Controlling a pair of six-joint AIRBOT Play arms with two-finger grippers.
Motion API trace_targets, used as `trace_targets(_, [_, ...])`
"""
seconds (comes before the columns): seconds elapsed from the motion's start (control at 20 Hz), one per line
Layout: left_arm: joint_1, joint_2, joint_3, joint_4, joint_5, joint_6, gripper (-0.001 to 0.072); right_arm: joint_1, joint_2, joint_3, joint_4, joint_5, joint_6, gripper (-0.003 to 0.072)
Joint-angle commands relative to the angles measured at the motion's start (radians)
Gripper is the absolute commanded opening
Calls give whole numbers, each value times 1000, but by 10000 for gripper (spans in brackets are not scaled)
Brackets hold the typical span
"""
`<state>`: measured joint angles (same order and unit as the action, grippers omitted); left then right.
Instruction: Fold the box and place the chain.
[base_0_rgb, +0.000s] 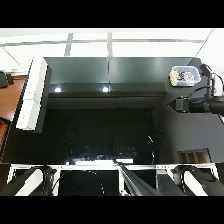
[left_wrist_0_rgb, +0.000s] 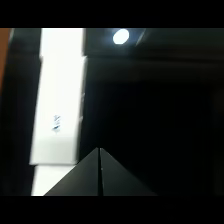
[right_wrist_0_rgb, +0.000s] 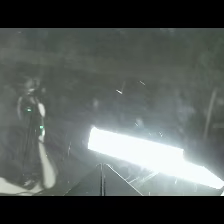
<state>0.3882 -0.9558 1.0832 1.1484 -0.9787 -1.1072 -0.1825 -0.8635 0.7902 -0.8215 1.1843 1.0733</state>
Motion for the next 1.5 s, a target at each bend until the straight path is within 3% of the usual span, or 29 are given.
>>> trace_targets(0.0, [-81, 109, -16, -198, -76, -26, 22, 81, 0, 0, -27, -112, -74, 21])
trace_targets(0.15, [-310, 245, -252, -177, 79, -21, 23, 110, 6, -14, 14, -222, -247, 20])
trace_targets(0.25, [-445, 327, -444, -118, 225, 106, 26, 112, 6, -66, 43, -412, -266, 20])
trace_targets(0.3, [-481, 352, -531, -102, 299, 100, 26, 112, 5, -103, 46, -493, -266, 20])
trace_targets(0.4, [-486, 375, -626, -121, 351, 25, 26, 112, 5, -156, 13, -557, -267, 21])
trace_targets(0.55, [-484, 375, -638, -108, 364, 26, 27, 112, 5, -163, -117, -551, -267, 22])
trace_targets(1.45, [-484, 374, -638, -109, 373, 26, 27, 112, 5, -163, -121, -549, -267, 21])
